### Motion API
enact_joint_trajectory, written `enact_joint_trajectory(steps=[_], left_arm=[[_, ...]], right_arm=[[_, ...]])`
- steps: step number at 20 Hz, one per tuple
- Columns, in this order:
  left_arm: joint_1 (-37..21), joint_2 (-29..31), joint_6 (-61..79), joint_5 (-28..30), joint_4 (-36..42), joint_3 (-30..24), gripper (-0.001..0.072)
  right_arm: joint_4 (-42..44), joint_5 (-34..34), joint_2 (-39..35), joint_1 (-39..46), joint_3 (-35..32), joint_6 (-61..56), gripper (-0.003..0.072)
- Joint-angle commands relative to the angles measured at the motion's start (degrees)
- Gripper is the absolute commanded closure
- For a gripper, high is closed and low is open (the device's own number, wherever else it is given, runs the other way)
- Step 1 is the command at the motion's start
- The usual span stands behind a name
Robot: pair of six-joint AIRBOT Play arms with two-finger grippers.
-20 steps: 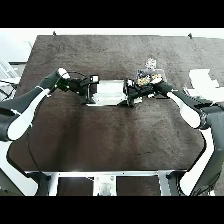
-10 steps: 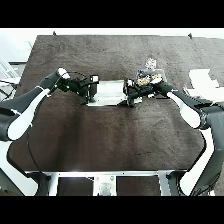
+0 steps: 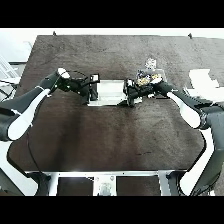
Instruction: Fold the box and place the chain.
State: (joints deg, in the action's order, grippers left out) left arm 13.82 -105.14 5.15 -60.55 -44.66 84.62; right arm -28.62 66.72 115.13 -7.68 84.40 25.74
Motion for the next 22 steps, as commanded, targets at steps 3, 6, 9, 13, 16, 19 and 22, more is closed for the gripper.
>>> enact_joint_trajectory(steps=[3,6,9,13,16,19,22], left_arm=[[0.0,-0.1,1.4,1.3,4.3,0.0,0.0539],[0.0,-0.4,1.4,1.0,5.3,0.0,0.0538],[0.0,-1.7,1.4,-0.1,5.3,0.0,0.0534],[0.0,-1.9,2.9,0.7,7.1,0.0,0.0451],[0.0,-1.9,2.9,1.0,9.7,0.0,0.0449],[0.0,-2.7,2.8,1.0,12.0,0.0,0.0160],[0.0,-3.5,2.9,0.8,12.1,0.0,0.0159]], right_arm=[[0.0,0.0,0.0,0.0,0.0,0.0,0.0098],[0.0,0.0,0.0,0.0,0.0,0.0,0.0097],[0.0,0.0,0.0,0.0,0.0,0.0,0.0097],[0.0,0.0,0.0,0.0,0.0,0.0,0.0097],[0.0,0.0,0.0,0.0,0.0,0.0,0.0098],[0.0,0.0,0.0,0.0,0.0,0.0,0.0098],[0.0,0.0,0.0,0.0,0.0,0.0,0.0097]])
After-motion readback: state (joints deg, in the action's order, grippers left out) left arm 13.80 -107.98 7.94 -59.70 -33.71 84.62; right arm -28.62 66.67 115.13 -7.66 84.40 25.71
